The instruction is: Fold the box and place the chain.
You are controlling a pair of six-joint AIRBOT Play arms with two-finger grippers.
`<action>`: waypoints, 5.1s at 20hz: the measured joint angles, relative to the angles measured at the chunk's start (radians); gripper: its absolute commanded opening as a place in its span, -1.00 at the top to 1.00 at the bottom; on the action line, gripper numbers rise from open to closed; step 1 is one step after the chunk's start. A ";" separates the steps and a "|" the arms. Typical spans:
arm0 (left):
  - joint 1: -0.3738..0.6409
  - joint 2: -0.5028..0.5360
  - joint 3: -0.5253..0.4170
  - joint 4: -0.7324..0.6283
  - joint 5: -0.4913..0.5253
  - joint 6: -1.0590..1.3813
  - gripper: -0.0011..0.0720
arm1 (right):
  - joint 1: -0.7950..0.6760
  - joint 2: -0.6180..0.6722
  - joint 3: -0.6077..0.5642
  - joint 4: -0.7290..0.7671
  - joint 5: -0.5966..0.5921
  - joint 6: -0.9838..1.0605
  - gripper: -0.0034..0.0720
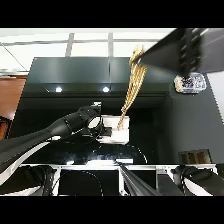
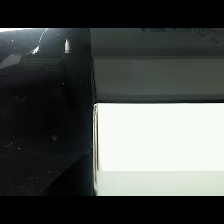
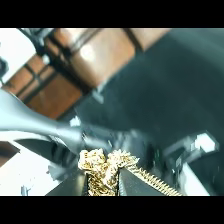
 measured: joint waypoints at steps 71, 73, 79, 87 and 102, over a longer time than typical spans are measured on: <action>0.017 0.439 -0.025 0.185 -0.148 0.224 -0.35 | -0.039 0.277 -0.709 -0.678 -0.172 0.204 -0.19; 0.128 0.554 -0.114 0.217 -0.155 0.248 -0.35 | -0.039 0.277 -0.709 -0.679 -0.172 0.204 -0.19; 0.651 0.714 -0.472 -0.387 0.035 0.764 -0.47 | -0.039 0.277 -0.709 -0.679 -0.177 0.212 -0.19; 0.872 0.562 -0.650 -1.010 -0.032 2.043 -0.98 | -0.039 0.277 -0.709 -0.680 -0.179 0.214 -0.19; 0.538 0.235 -0.473 -0.853 0.178 2.625 -0.98 | -0.039 0.277 -0.709 -0.682 -0.180 0.267 -0.19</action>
